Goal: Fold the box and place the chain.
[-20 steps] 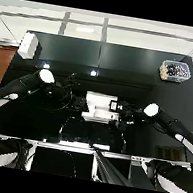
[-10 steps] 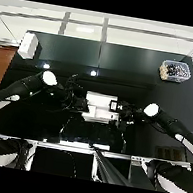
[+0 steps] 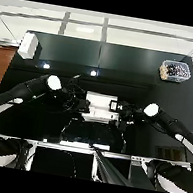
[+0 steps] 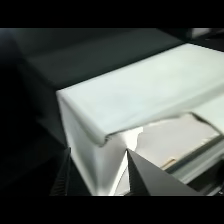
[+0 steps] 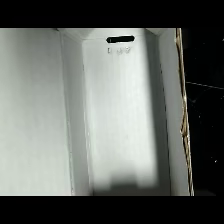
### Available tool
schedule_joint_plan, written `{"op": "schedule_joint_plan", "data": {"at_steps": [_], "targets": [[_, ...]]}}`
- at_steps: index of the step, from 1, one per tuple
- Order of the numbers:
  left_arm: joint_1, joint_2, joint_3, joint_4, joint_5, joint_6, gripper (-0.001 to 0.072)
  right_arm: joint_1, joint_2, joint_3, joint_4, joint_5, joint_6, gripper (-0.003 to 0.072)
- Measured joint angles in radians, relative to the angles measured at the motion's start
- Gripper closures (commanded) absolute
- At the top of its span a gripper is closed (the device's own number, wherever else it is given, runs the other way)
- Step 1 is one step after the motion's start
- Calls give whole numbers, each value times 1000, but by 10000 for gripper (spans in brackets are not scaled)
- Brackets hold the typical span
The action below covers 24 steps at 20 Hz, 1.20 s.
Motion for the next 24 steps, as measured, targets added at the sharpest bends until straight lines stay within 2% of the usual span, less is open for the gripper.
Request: {"op": "schedule_joint_plan", "data": {"at_steps": [11, 18, 24], "targets": [[-128, -15, 90, 304, -10, -344, 306, 0, 0, 0, 0, 0, 0, 494], [-229, -129, 224, 463, -138, -535, 306, 0, 0, 0, 0, 0, 0, 494], [-287, -169, 291, 567, -188, -687, 306, 0, 0, 0, 0, 0, 0, 494]]}}
